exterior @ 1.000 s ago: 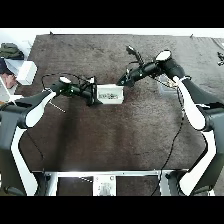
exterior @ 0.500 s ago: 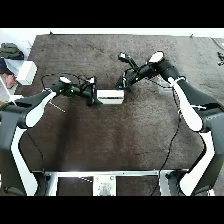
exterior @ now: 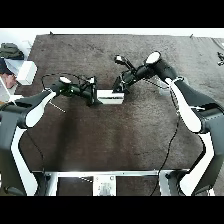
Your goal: Fold the box and place the chain.
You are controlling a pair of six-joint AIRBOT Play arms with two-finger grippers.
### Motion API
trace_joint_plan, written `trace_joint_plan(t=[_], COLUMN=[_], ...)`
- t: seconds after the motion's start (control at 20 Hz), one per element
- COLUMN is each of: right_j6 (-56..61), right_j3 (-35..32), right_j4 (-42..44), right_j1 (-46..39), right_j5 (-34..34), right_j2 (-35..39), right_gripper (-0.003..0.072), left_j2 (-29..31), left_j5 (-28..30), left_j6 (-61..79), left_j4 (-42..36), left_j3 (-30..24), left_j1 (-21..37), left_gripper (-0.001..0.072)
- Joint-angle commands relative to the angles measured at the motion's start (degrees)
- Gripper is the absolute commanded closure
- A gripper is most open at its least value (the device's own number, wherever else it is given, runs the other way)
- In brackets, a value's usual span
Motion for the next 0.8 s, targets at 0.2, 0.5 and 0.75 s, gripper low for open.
trace_joint_plan(t=[0.2, 0.5, 0.75], right_j6=[-0.09, 0.83, 3.89], right_j3=[-0.02, -0.02, -0.09], right_j4=[-2.12, -2.14, -2.71], right_j1=[0.11, 0.22, 0.22], right_j5=[-2.97, -2.25, 2.23], right_j2=[0.07, 0.09, 0.09], right_gripper=[0.0383, 0.0324, 0.0322], left_j2=[0.00, 0.00, 0.00], left_j5=[0.02, 0.02, 0.02], left_j6=[0.00, 0.00, 0.00], left_j4=[0.02, 0.02, 0.02], left_j3=[-0.02, -0.02, -0.02], left_j1=[0.04, 0.04, 0.04], left_gripper=[0.0365, 0.0365, 0.0365])
